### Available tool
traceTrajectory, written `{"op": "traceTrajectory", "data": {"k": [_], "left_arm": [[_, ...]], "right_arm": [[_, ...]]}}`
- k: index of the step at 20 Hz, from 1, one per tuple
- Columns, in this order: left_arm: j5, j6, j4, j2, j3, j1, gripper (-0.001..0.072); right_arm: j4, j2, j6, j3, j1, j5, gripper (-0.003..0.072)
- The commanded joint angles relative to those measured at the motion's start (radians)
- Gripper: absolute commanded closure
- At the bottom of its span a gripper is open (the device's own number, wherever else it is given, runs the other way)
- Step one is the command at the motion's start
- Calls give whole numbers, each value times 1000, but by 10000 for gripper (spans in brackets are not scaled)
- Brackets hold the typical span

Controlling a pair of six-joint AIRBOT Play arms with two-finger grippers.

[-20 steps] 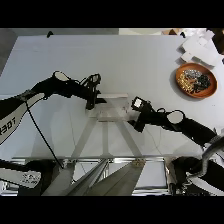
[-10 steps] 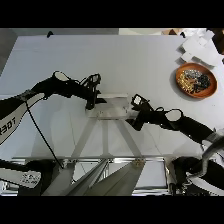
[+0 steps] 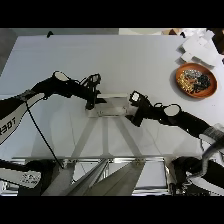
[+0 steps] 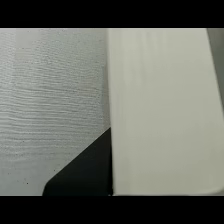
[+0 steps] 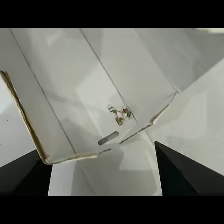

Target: Fold the box and place the chain.

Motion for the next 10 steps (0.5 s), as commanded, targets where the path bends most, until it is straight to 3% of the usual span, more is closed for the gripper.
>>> {"op": "traceTrajectory", "data": {"k": [1,5,10], "left_arm": [[0,0,0,1,0,0,696],[0,0,0,1,0,0,696],[0,0,0,1,0,0,696]], "right_arm": [[3,-2,-63,6,-48,74,-10],[25,-32,-135,7,-59,134,-10],[177,-89,-274,7,-59,169,-10]]}}
